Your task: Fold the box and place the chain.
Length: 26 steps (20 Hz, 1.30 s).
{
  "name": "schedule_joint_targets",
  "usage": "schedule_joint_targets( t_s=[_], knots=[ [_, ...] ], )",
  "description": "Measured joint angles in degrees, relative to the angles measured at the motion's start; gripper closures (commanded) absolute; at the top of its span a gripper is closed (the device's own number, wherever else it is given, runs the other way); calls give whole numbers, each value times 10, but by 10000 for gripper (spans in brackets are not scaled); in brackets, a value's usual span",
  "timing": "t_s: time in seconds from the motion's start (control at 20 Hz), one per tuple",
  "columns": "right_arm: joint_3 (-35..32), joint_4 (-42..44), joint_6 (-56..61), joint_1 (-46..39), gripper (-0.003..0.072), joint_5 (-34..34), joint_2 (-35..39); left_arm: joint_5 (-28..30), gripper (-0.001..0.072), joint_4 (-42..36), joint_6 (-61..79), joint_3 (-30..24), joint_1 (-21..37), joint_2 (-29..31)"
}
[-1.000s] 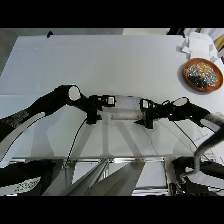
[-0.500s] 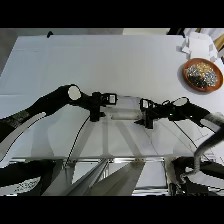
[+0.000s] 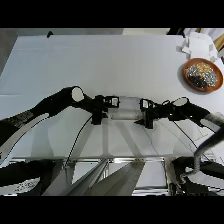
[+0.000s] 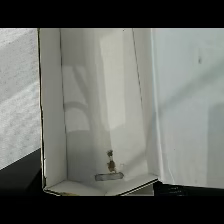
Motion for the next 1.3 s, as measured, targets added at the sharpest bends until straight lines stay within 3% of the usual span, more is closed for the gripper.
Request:
schedule_joint_targets(
  t_s=[0.1,0.15,0.6,0.85,0.95,1.0,1.05,1.1,1.25,1.3],
  knots=[
    [0,0,0,0,346,0,0,1,607,-6,4,0,-5,0],
    [0,0,0,0,346,0,0,3,638,-9,9,0,-7,0],
    [0,0,0,0,346,0,0,46,634,-29,31,0,-35,-4],
    [0,0,0,0,346,0,0,61,420,-34,33,0,-50,-19],
    [0,-1,-1,0,346,1,0,64,414,-38,33,0,-53,-24],
    [0,-1,-1,0,346,1,0,66,352,-38,33,0,-54,-26],
    [0,-1,-1,0,346,1,0,68,241,-41,33,0,-55,-28],
    [0,-1,-2,0,346,1,0,71,197,-44,33,0,-56,-29],
    [0,-1,-1,0,346,0,0,73,239,-45,33,0,-56,-31],
    [0,-1,-1,0,346,0,0,74,362,-45,33,0,-56,-31]
  ],
)
